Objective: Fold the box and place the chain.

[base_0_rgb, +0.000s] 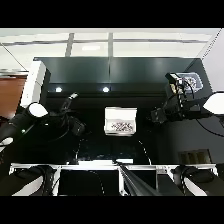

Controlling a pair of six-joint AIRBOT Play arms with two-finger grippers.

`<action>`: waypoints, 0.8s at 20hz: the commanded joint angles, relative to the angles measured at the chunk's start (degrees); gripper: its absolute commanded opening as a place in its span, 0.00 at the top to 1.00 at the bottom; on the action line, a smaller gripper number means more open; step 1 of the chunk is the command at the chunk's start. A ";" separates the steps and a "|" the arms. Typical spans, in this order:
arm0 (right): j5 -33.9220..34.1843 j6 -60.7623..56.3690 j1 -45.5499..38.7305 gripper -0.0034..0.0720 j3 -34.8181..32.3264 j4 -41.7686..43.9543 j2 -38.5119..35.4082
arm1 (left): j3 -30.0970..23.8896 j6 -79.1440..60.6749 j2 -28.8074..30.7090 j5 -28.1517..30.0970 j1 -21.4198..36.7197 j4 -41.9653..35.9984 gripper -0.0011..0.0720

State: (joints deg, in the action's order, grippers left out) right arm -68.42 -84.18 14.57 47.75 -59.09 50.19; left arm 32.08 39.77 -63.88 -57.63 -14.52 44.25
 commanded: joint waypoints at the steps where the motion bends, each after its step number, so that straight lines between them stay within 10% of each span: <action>1: -0.02 -0.02 -0.04 0.62 0.02 0.07 -0.02 | -0.79 -33.86 -3.69 3.56 -5.79 -8.46 0.00; 5: 0.09 -0.04 -0.02 0.62 0.02 0.11 -0.02 | 0.57 -48.89 -4.22 15.63 -13.79 -6.25 0.00; 16: 0.22 -0.87 -0.02 0.62 0.02 0.09 -0.02 | 10.67 -51.76 -17.38 10.82 -12.31 -10.67 0.01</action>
State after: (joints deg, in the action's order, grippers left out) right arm -68.27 -84.99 14.57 47.75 -58.98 50.19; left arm 41.47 -11.07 -79.88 -46.13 -26.35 34.00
